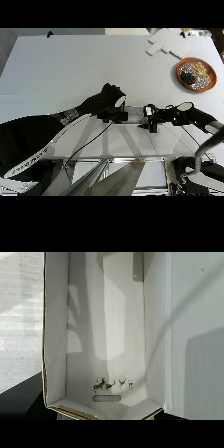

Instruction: Fold the box and place the chain.

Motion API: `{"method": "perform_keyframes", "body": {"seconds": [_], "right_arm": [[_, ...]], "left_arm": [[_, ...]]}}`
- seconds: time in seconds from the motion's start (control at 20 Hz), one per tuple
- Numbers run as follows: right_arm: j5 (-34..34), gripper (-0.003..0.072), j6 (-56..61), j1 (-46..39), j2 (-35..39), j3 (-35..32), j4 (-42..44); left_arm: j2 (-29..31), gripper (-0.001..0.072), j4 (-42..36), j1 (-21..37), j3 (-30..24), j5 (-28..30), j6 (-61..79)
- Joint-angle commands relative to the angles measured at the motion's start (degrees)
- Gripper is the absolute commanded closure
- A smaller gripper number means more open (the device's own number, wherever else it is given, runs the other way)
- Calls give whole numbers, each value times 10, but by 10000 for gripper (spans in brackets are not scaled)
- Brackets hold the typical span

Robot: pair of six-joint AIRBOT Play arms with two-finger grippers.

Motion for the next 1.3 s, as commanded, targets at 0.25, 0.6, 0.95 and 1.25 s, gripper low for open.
{"method": "perform_keyframes", "body": {"seconds": [0.25, 0.6, 0.95, 1.25], "right_arm": [[0, 284, 1, 0, 0, 0, 1], [0, 284, 1, 0, 0, 0, 1], [0, 284, 1, 0, 0, 0, 0], [0, 284, 1, 0, 0, 0, 1]], "left_arm": [[-1, 463, -12, 3, 1, 75, 4], [-24, 618, -22, -10, 1, 70, -4], [-16, 705, -20, -7, 1, 57, -4], [-16, 529, -23, -7, 1, 56, -6]]}}
